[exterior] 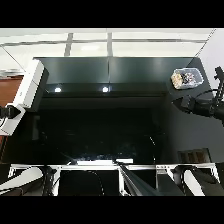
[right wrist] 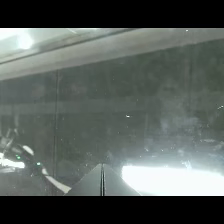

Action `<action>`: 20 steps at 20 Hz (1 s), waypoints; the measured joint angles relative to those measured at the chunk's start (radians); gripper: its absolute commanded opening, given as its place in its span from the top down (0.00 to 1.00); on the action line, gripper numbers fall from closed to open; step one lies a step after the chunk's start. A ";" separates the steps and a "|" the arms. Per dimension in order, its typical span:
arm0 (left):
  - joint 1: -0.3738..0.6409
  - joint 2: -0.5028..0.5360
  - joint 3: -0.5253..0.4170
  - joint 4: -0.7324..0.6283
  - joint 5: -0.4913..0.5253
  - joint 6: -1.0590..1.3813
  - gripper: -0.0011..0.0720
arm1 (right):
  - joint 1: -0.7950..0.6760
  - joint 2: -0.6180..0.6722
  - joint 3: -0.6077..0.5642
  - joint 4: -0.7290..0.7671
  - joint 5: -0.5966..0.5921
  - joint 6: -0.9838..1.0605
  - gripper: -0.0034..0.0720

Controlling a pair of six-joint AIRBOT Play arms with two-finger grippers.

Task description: Fold the box and place the chain.

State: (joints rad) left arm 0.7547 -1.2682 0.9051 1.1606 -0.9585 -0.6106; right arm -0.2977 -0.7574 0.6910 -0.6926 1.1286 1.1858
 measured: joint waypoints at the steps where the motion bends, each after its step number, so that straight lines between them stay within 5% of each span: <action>1: -0.002 -0.012 0.000 -0.012 0.010 0.007 0.53 | 0.000 0.000 0.000 0.000 -0.005 0.002 0.94; 2: -0.006 -0.023 0.000 -0.019 0.012 0.013 0.31 | 0.000 0.000 0.000 0.000 -0.008 0.005 0.94; 4: -0.023 -0.042 0.000 -0.035 0.042 0.021 0.17 | 0.000 0.000 0.000 0.000 -0.018 0.009 0.94; 5: -0.032 -0.045 0.000 -0.037 0.058 0.021 0.01 | 0.000 0.000 0.000 0.000 -0.021 0.009 0.94; 11: -0.092 -0.004 0.072 -0.045 0.122 0.022 0.01 | 0.005 0.000 0.000 0.014 -0.029 0.013 0.94; 12: -0.103 0.013 0.099 -0.051 0.121 0.008 0.04 | 0.016 0.000 0.000 0.024 -0.035 0.008 0.94; 13: -0.116 0.032 0.126 -0.061 0.116 -0.012 0.21 | 0.035 0.000 0.001 0.035 -0.043 -0.005 0.94; 14: -0.128 0.051 0.150 -0.083 0.113 -0.041 0.67 | 0.061 0.000 0.002 0.044 -0.059 -0.018 0.94; 15: -0.143 0.074 0.172 -0.118 0.113 -0.076 0.94 | 0.098 0.000 0.003 0.049 -0.089 -0.029 0.94; 20: -0.288 0.205 0.168 -0.299 0.076 -0.174 0.95 | 0.325 -0.038 0.006 -0.060 -0.262 -0.052 0.94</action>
State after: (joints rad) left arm 0.4667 -1.0634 1.0729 0.8616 -0.8822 -0.7849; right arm 0.0273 -0.7956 0.6975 -0.7525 0.8669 1.1336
